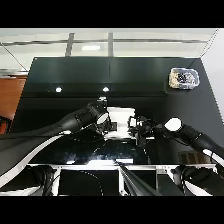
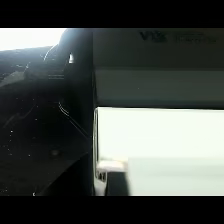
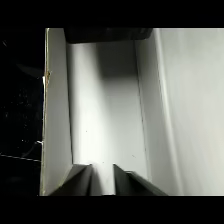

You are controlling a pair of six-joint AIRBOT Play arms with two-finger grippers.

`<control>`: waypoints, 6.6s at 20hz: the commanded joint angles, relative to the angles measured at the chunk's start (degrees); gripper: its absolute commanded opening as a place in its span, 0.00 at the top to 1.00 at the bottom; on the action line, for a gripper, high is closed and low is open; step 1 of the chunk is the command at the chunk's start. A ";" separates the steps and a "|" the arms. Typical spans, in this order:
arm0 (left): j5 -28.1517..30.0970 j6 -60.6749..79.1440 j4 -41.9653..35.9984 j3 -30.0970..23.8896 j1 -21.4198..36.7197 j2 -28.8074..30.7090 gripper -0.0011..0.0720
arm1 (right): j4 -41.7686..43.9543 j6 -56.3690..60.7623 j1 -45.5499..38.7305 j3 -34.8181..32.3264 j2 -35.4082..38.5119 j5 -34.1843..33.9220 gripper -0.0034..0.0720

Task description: Fold the box and place the chain.

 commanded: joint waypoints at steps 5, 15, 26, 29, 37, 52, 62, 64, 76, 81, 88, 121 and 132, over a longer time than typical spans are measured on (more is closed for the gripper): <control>0.04 0.04 0.02 -0.02 0.04 0.04 0.95 | 0.35 0.63 0.15 0.00 -0.15 -1.09 0.35; 0.11 0.04 0.04 -0.04 0.04 0.04 0.95 | -11.82 40.17 -14.84 4.20 12.41 10.60 0.95; 0.13 0.04 0.07 -0.04 0.07 0.04 0.95 | -19.52 85.72 -43.95 -1.25 3.63 26.14 0.94; 0.20 0.04 0.07 -0.04 0.07 0.04 0.95 | -17.55 82.64 -36.61 -1.25 -1.64 28.24 0.94; 0.13 0.04 0.07 -0.04 0.04 0.04 0.95 | 3.30 64.41 -27.34 1.05 -4.39 27.19 0.94; 0.13 0.04 0.07 -0.04 0.07 0.04 0.95 | -3.32 74.77 -16.06 8.35 -4.37 23.56 0.35; 0.15 0.04 0.09 -0.04 0.07 0.04 0.95 | -34.10 108.59 3.19 18.12 -4.39 16.44 0.14; 0.15 0.04 0.09 -0.04 0.07 0.04 0.95 | -40.74 115.99 6.08 19.30 -4.39 16.06 0.24; 0.04 0.04 0.07 -0.04 0.09 0.04 0.95 | -54.03 137.83 16.11 24.74 -10.23 21.94 0.38; 0.04 0.04 0.07 -0.04 0.09 0.04 0.95 | -54.18 139.53 16.46 24.74 -11.65 22.80 0.47; -0.04 0.04 0.07 -0.04 0.09 0.04 0.95 | -54.12 139.62 16.46 24.76 -12.41 22.25 0.85; 0.13 0.04 0.09 -0.04 0.09 0.04 0.95 | -93.55 131.99 -8.17 22.60 11.41 15.43 0.35; 0.11 0.04 0.09 -0.04 0.09 0.02 0.95 | -56.00 135.71 -35.01 61.99 -31.71 18.93 0.00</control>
